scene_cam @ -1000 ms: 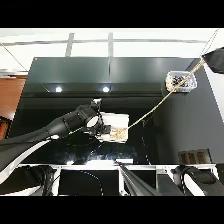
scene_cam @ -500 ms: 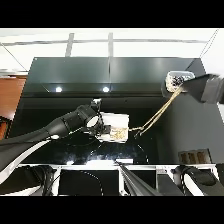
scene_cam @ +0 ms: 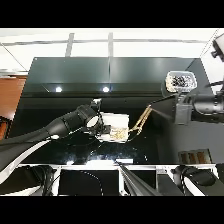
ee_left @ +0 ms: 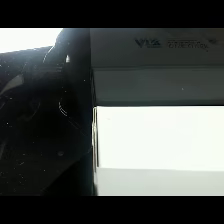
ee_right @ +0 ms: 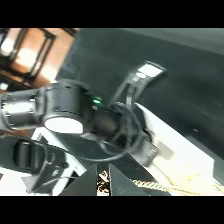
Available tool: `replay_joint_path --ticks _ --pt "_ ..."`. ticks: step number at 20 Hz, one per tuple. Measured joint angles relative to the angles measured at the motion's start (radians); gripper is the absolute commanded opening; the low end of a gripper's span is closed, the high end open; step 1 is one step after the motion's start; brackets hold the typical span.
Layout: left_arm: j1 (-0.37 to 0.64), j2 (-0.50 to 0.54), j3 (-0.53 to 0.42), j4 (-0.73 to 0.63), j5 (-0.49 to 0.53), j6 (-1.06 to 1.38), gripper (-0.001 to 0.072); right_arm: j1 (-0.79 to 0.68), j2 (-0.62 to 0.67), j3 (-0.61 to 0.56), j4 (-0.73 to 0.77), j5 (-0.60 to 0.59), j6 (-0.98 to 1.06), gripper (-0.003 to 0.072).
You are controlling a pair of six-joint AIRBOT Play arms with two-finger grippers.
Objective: Fold the box and place the chain.
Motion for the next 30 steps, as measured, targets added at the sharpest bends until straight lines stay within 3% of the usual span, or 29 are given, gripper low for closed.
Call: replay_joint_path --ticks 5,9,18,23,24,26,30 --pt "0.000 0.000 0.000 0.000 0.000 0.000 0.0030 0.129 -0.048 -0.005 0.096 -0.168 -0.016 0.0005" --pt "0.000 0.000 0.000 0.000 0.000 0.000 0.0030 0.167 -0.088 -0.006 0.121 -0.222 -0.031 0.0005" --pt "0.000 0.000 0.000 0.000 0.000 0.000 0.0030 0.196 -0.179 -0.082 -0.013 -0.219 0.001 0.0005" --pt "0.000 0.000 0.000 0.000 0.000 0.000 0.0030 0.281 -0.266 -0.217 -0.080 -0.345 -0.004 0.0014" --pt "0.000 0.000 0.000 0.000 0.000 0.000 0.0031 0.294 -0.291 -0.237 -0.092 -0.365 -0.006 0.0039" --pt "0.000 0.000 0.000 0.000 0.000 0.000 0.0030 0.307 -0.330 -0.262 -0.108 -0.397 -0.008 0.0582" --pt "0.000 0.000 0.000 0.000 0.000 0.000 0.0030 0.246 -0.348 -0.262 -0.137 -0.344 -0.047 0.0601"
